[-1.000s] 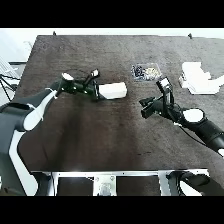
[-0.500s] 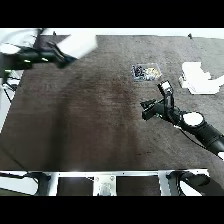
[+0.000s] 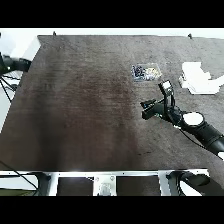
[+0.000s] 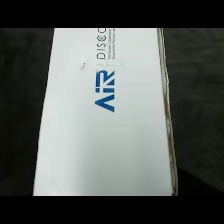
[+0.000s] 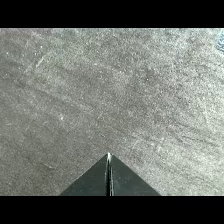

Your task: Fold the box and place the chain.

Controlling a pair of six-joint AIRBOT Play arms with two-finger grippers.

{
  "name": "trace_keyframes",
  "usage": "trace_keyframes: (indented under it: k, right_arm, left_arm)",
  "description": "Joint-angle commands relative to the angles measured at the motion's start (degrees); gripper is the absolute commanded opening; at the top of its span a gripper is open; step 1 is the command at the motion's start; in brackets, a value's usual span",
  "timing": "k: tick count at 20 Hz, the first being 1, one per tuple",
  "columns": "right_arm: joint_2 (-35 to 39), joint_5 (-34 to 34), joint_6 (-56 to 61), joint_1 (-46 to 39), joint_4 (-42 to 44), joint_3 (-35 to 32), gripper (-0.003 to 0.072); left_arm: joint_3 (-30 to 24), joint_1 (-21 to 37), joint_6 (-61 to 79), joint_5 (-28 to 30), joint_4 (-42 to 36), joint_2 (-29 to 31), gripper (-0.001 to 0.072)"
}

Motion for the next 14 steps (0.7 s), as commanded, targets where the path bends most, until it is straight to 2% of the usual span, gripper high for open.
trace_keyframes:
  k: [1, 4, 9, 14]
  right_arm:
    - [0.0, 0.0, 0.0, 0.0, 1.0, 0.0, 0.0013]
    - [0.0, 0.0, 0.0, 0.0, 1.0, -0.1, 0.0013]
    - [0.0, -0.1, 0.0, 0.0, 0.9, -0.4, 0.0013]
    - [0.0, -0.4, 0.0, 0.0, 1.0, -1.6, 0.0013]
  left_arm:
    - [-5.7, 0.9, -1.1, 12.1, -0.5, -3.5, 0.0019]
    - [-5.7, 0.9, -2.1, 14.6, -2.8, -7.7, 0.002]
    - [-5.2, 0.9, 2.8, 17.7, -3.5, -11.5, 0.002]
    - [-1.2, 0.9, 3.8, 16.2, -3.5, -14.2, 0.002]
